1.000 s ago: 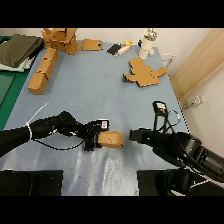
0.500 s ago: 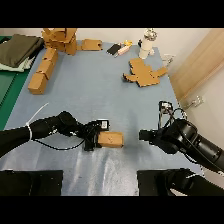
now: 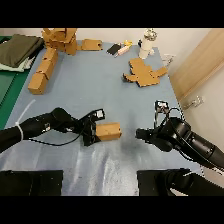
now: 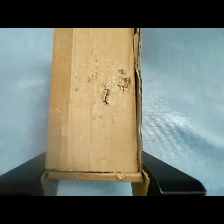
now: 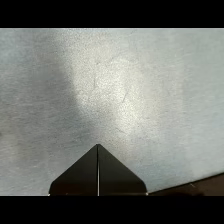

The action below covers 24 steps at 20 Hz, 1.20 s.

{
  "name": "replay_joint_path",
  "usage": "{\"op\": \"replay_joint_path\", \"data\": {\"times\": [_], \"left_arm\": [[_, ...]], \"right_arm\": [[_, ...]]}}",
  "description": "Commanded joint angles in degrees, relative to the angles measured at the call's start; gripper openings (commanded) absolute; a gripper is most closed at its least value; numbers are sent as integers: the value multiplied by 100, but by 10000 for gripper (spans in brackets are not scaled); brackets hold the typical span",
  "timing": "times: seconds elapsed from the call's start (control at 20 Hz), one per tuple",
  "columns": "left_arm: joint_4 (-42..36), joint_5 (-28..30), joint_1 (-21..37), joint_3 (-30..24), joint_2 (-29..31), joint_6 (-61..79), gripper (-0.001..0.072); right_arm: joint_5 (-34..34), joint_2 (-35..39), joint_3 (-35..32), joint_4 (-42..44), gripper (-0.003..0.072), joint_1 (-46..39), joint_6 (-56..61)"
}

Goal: Fold the box.

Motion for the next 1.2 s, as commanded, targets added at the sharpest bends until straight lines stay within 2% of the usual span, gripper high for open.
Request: {"op": "replay_joint_path", "data": {"times": [0.0,0.15,0.3,0.5,0.65,0.75,0.9,1.15], "left_arm": [[219,57,660,7,472,-1115,543],[1266,190,1718,4,881,-2535,543],[2398,278,3051,7,1064,-3432,543],[2695,37,4754,4,1095,-3759,544],[2903,-111,5622,4,1095,-3788,544],[2953,-61,5901,7,1086,-3786,543],[3080,339,5928,9,953,-3797,544],[2992,409,5796,490,225,-3797,544]], "right_arm": [[24,-13,4,-92,5,-4,22],[28,-13,4,-168,5,-4,20],[28,-13,4,-232,5,-4,13],[33,-13,4,-345,5,-4,-61],[42,-13,4,-433,5,-4,-70],[103,-13,4,-446,5,-4,-68],[350,-15,4,-444,5,-4,-68],[632,-15,4,-448,5,-4,-66]]}}
